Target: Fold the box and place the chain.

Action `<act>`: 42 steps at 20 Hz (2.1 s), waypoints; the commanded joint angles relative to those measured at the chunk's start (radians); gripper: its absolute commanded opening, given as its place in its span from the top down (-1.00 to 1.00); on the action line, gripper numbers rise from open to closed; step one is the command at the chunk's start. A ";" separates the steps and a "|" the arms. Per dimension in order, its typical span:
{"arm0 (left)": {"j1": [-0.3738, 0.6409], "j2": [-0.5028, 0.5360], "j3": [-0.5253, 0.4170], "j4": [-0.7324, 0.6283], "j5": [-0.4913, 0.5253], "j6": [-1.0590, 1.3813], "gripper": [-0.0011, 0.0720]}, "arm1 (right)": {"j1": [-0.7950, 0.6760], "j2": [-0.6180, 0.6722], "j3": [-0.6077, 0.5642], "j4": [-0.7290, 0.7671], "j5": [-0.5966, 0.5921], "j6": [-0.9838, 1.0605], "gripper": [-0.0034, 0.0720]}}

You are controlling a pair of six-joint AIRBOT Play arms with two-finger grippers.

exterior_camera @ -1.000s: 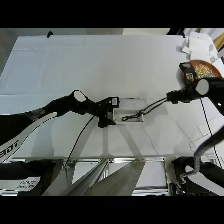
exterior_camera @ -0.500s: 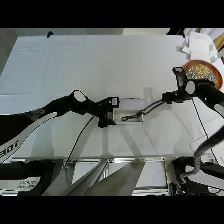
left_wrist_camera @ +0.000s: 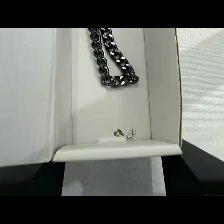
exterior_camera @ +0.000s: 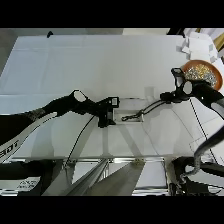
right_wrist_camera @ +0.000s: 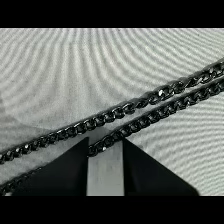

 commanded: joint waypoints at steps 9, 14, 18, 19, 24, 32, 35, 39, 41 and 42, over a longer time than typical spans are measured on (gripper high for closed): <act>0.000 0.000 0.000 0.000 0.000 0.000 0.12 | 0.074 0.098 -0.001 0.000 0.095 -0.069 0.88; 0.000 0.000 0.000 0.000 0.000 0.000 0.12 | 0.173 0.332 -0.001 -0.007 0.184 -0.069 0.88; 0.000 0.000 0.000 0.000 0.000 0.000 0.12 | 0.272 0.536 -0.001 -0.003 0.266 -0.064 0.88; 0.000 0.000 0.000 0.000 0.000 0.000 0.12 | 0.297 0.578 -0.001 0.005 0.277 -0.064 0.88; 0.000 0.000 0.000 0.000 0.000 0.000 0.12 | 0.411 0.715 -0.001 0.127 0.285 -0.064 0.88; 0.000 0.000 0.000 0.000 0.000 0.000 0.12 | 0.616 0.713 -0.001 0.209 0.072 -0.064 0.88; 0.000 0.000 0.000 0.000 0.000 0.000 0.12 | 0.682 0.682 -0.001 0.225 -0.010 -0.064 0.88; 0.000 0.000 0.000 0.000 0.000 0.000 0.12 | 0.727 0.592 -0.001 0.225 -0.019 -0.064 0.88; 0.000 0.000 0.000 0.000 0.000 0.000 0.12 | 0.726 0.535 -0.001 0.225 -0.014 -0.062 0.88; 0.000 0.000 0.000 0.000 0.000 0.000 0.12 | 0.726 0.504 -0.001 0.224 -0.008 -0.054 0.88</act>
